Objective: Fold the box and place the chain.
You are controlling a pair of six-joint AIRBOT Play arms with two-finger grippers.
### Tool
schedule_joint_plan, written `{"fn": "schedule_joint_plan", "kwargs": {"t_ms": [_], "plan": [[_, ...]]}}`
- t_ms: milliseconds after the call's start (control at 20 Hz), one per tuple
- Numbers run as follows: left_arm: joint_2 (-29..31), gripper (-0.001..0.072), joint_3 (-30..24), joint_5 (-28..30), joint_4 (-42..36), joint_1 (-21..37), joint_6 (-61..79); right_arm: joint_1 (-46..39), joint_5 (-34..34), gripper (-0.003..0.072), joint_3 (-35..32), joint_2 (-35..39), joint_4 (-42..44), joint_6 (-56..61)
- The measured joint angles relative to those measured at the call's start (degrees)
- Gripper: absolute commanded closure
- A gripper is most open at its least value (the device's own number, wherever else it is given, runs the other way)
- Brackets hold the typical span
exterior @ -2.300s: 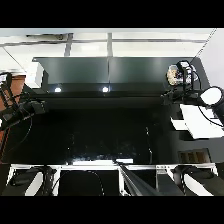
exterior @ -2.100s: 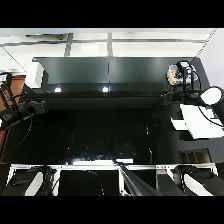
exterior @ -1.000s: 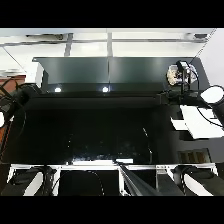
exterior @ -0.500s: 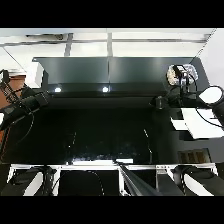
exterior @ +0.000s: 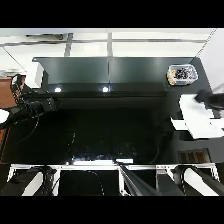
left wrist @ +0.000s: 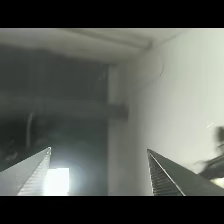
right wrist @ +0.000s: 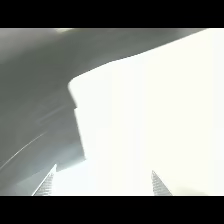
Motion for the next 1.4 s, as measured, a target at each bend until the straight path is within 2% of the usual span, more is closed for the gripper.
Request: {"fn": "schedule_joint_plan", "kwargs": {"t_ms": [200, 350, 600, 850, 1100, 1150, 1250, 1300, 1350, 1400], "plan": [[-3.82, 0.0018, 2.82, -3.78, 6.45, -0.04, -5.77, -22.05, -1.07, -0.0028, 5.77, -6.69, 5.49, -2.8], [-7.15, 0.0017, 5.18, -5.95, 8.79, -0.39, -11.15, -31.61, 1.29, -0.0028, 12.94, -15.06, 10.38, -5.92], [-10.99, 0.0015, 7.58, -6.78, 10.03, -1.68, -15.19, -36.26, 14.84, -0.0028, 25.75, -30.16, 13.42, -15.23], [-11.93, 0.0015, 8.13, -6.95, 10.19, -2.05, -16.28, -37.09, 19.54, -0.0028, 29.35, -37.94, 16.83, -22.27], [-12.15, 0.0015, 8.26, -4.79, 9.05, -2.1, -16.46, -37.18, 26.64, -0.0024, 31.36, -40.72, 22.64, -28.81], [-12.17, 0.0015, 8.26, -4.48, 8.85, -2.1, -16.48, -37.18, 28.87, 0.0132, 31.87, -40.96, 23.23, -29.38], [-12.17, 0.0015, 8.26, -3.65, 8.48, -2.1, -16.48, -37.07, 32.87, 0.029, 32.37, -41.16, 23.41, -29.94], [-12.17, 0.0015, 8.26, -3.58, 8.41, -2.1, -16.48, -36.81, 34.77, 0.0448, 32.57, -41.16, 22.73, -29.92], [-12.17, 0.0015, 8.26, -3.32, 8.26, -2.1, -16.48, -36.28, 36.22, 0.0639, 32.63, -40.98, 21.66, -29.79], [-12.17, 0.0015, 8.28, -3.28, 8.22, -2.1, -16.48, -35.43, 37.35, 0.0672, 32.63, -40.48, 20.2, -29.44]]}}
